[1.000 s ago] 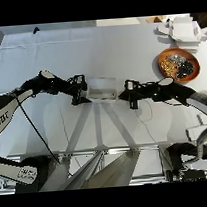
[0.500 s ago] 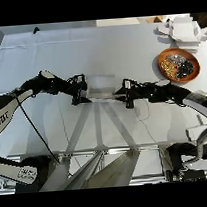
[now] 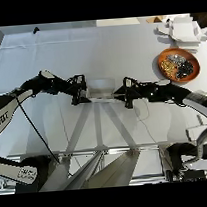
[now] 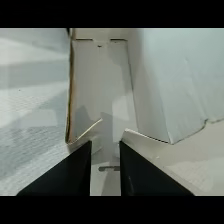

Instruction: Fold the box and place the chain.

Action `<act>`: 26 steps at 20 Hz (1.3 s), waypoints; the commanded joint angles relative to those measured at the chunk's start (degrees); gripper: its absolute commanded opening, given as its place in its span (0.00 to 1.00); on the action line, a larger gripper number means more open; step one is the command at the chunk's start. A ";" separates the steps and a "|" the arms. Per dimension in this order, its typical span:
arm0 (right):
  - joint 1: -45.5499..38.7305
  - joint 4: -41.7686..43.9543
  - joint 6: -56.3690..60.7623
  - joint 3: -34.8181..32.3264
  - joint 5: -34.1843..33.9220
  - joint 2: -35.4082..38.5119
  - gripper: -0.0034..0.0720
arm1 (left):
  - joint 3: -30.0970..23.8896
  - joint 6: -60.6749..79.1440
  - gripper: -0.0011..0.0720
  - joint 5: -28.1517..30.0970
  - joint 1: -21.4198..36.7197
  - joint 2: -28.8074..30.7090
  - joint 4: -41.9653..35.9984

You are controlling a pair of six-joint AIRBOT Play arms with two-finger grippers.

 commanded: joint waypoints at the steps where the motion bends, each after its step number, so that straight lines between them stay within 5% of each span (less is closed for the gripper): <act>1: 0.04 0.02 -0.09 0.02 0.50 -0.04 0.25 | -0.02 -0.20 0.46 -0.02 0.00 0.02 0.02; 5: 0.04 1.62 -2.01 0.02 0.42 -0.04 0.25 | -0.02 -0.20 0.46 -0.02 0.00 0.02 0.02; 6: 0.04 3.04 -2.58 0.02 0.48 -0.11 0.31 | -0.02 -0.20 0.46 -0.02 0.00 0.02 0.02; 8: 0.07 6.10 -2.62 0.02 1.05 -0.66 0.59 | -0.02 -0.20 0.46 -0.02 0.00 0.02 0.02; 10: 0.07 6.27 -2.58 0.02 1.20 -1.14 0.64 | -0.02 -0.20 0.46 0.00 0.00 0.02 0.02; 11: 0.04 5.88 -2.58 0.02 1.22 -1.22 0.62 | -0.02 -0.20 0.46 -0.02 0.00 0.02 0.02; 12: 0.04 5.31 -2.58 0.02 1.40 -1.22 0.48 | -0.02 -0.20 0.46 -0.02 0.00 0.02 0.02; 14: 0.04 3.50 -2.58 0.02 3.02 -0.98 0.06 | -0.02 -0.20 0.46 -0.02 0.00 0.02 0.02; 20: -2.36 -0.72 12.17 0.02 -0.31 10.23 0.06 | -0.02 -0.20 0.46 -0.02 0.00 0.02 0.02; 26: -15.96 -29.07 62.07 0.02 -2.38 26.51 0.06 | -0.04 -0.20 0.46 -0.02 0.00 0.02 0.02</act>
